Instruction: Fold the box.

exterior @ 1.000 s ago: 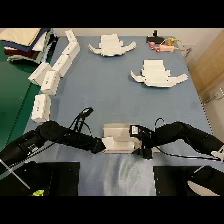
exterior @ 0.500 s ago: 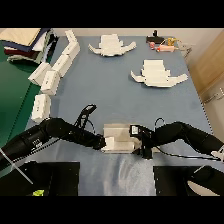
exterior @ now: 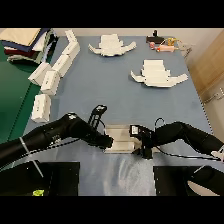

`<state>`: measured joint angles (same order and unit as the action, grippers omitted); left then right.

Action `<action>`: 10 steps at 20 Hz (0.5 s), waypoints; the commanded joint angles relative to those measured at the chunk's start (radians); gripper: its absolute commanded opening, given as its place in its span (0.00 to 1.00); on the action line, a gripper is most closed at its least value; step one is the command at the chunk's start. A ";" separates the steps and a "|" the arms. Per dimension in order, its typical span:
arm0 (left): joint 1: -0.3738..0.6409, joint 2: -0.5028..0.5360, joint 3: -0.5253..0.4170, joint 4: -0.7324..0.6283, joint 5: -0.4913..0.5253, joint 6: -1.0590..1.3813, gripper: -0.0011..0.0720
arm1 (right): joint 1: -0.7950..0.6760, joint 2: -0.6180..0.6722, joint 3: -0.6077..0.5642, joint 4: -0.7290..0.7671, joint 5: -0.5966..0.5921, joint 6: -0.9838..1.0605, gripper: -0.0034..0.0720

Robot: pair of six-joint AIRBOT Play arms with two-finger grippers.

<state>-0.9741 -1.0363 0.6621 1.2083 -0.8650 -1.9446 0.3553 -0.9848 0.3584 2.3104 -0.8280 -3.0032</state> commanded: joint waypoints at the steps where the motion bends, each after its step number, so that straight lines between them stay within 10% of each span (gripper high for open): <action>1: -0.079 -0.103 0.091 0.161 -0.105 -0.216 0.44 | 0.001 -0.001 0.000 0.000 0.000 0.000 0.73; 10: -0.167 -0.283 0.293 0.316 -0.301 -0.423 0.44 | 0.001 -0.001 0.000 0.000 0.000 0.000 0.73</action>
<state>-1.1183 -1.2720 0.9062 1.4712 -1.0969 -2.2925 0.3553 -0.9848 0.3584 2.3108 -0.8284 -3.0028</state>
